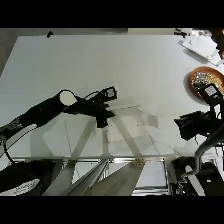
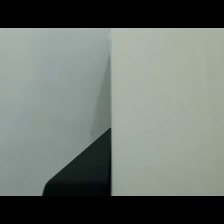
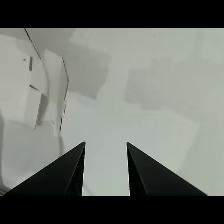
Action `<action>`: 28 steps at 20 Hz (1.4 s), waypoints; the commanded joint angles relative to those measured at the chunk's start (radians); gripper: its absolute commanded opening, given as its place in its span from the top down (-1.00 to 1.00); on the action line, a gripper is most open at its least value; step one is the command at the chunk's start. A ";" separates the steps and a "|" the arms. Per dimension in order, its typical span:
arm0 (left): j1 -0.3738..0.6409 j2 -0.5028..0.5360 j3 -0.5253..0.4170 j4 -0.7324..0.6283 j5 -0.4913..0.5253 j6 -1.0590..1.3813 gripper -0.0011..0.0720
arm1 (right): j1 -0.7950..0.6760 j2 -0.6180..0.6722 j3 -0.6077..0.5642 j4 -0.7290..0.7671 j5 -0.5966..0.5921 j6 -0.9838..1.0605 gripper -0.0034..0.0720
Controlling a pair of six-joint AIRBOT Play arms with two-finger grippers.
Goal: Fold the box and place the chain.
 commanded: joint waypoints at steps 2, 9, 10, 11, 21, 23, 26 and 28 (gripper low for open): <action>-0.010 -0.044 -0.041 -0.428 -0.024 0.471 0.96 | 0.000 0.005 -0.003 0.001 -0.011 0.000 0.11; -0.010 -0.151 -0.040 -0.315 -0.038 0.490 0.96 | 0.000 0.005 -0.003 0.008 -0.034 0.018 0.12; -0.010 -0.151 -0.040 -0.315 -0.033 0.488 0.96 | 0.000 0.005 -0.003 0.008 -0.035 0.026 0.12; -0.010 -0.151 -0.039 -0.313 -0.021 0.488 0.96 | 0.000 0.005 -0.003 0.008 -0.035 0.027 0.12; -0.082 -0.152 -0.005 -0.106 0.164 0.315 0.96 | 0.000 0.005 -0.003 0.007 -0.055 0.026 0.11; -0.083 -0.153 -0.005 -0.106 0.163 0.315 0.96 | 0.000 0.005 -0.003 0.007 -0.061 0.026 0.11; -0.083 -0.171 -0.005 -0.106 0.164 0.315 0.96 | 0.000 0.005 -0.003 0.007 -0.061 0.026 0.11; -0.083 -0.187 -0.005 -0.112 0.158 0.314 0.96 | 0.000 0.005 -0.003 0.007 -0.060 0.026 0.11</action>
